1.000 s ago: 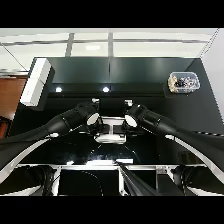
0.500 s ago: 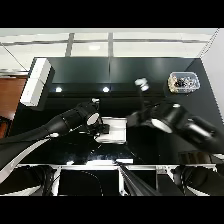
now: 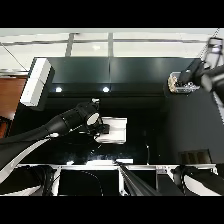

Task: Fold the box and place the chain.

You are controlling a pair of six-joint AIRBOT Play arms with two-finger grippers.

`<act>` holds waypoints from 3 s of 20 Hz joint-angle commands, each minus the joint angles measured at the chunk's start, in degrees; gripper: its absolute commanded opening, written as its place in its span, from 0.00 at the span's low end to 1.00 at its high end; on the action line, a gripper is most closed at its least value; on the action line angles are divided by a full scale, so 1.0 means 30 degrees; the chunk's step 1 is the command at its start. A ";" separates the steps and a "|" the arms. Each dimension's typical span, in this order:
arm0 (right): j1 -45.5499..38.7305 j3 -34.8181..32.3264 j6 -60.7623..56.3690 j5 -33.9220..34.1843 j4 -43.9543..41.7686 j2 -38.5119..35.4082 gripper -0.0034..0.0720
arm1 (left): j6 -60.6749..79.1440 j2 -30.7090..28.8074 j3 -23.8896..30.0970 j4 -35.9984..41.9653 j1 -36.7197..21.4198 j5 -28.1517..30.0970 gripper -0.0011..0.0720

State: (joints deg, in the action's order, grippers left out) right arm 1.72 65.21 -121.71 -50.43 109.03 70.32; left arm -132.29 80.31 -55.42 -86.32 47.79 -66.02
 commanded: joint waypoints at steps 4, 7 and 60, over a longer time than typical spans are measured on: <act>-0.5880 1.0499 0.4138 -0.7074 -0.9515 0.9602 0.92 | 0.0015 0.0015 0.0000 0.0000 -0.0015 -0.0007 0.05; -0.5850 1.3566 0.3708 -0.8816 -0.8459 1.2211 0.92 | 0.0015 0.0015 0.0000 0.0000 -0.0015 -0.0015 0.05; 0.2739 1.0943 1.3325 -1.5926 -1.7420 -0.4663 0.05 | 0.0015 0.0015 0.0000 0.0007 -0.0015 0.0000 0.05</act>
State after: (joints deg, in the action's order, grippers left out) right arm 4.99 98.89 -83.29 -90.45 60.07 57.28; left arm -132.27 80.34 -55.42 -86.28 47.79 -66.04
